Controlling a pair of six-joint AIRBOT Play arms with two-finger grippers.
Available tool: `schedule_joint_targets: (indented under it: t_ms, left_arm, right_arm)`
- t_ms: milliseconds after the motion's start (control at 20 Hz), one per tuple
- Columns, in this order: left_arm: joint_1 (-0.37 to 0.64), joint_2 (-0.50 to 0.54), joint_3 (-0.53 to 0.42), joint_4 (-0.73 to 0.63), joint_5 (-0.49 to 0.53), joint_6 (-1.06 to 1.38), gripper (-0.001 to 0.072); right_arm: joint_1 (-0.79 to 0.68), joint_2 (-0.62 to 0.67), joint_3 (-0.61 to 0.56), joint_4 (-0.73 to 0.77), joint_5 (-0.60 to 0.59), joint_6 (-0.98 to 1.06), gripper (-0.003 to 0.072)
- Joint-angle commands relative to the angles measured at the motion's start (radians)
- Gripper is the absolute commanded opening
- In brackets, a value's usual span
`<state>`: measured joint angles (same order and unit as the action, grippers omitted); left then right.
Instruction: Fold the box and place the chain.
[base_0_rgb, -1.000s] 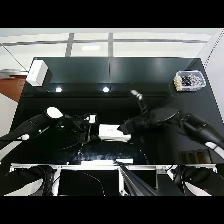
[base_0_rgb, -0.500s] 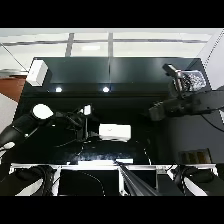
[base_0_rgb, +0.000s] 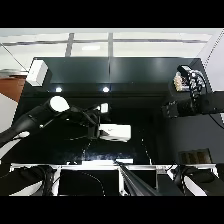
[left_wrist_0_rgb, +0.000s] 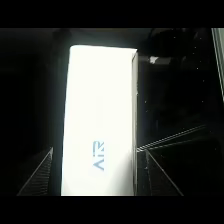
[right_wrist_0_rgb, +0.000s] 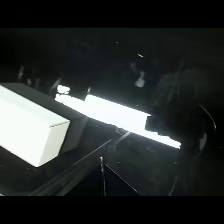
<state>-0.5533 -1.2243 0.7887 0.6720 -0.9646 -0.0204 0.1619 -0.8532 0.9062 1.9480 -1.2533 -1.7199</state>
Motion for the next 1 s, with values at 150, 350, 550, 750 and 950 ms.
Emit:
schedule_joint_targets:
  t_ms: [150, 350, 550, 750, 950]
  left_arm:
    - [-0.051, -0.098, 0.011, -0.043, 0.049, 0.081, 0.0711]
    - [-0.051, -0.109, 0.011, -0.082, 0.048, 0.081, 0.0711]
    - [-0.051, -0.109, 0.011, -0.082, 0.048, 0.081, 0.0711]
    - [-0.053, -0.116, 0.011, -0.082, 0.069, 0.084, 0.0711]
    - [-0.09, -0.146, 0.011, -0.089, 0.08, 0.107, 0.0711]
  right_arm:
    - [-0.002, 0.001, 0.0, -0.019, 0.017, 0.016, 0.0028]
    - [-0.002, 0.001, 0.0, -0.019, 0.024, 0.016, 0.0027]
    - [-0.002, 0.001, 0.0, -0.019, 0.043, 0.016, 0.0027]
    - [-0.002, 0.001, 0.0, -0.019, 0.047, 0.016, 0.0027]
    - [-0.002, 0.001, 0.0, -0.019, 0.049, 0.016, 0.0027]
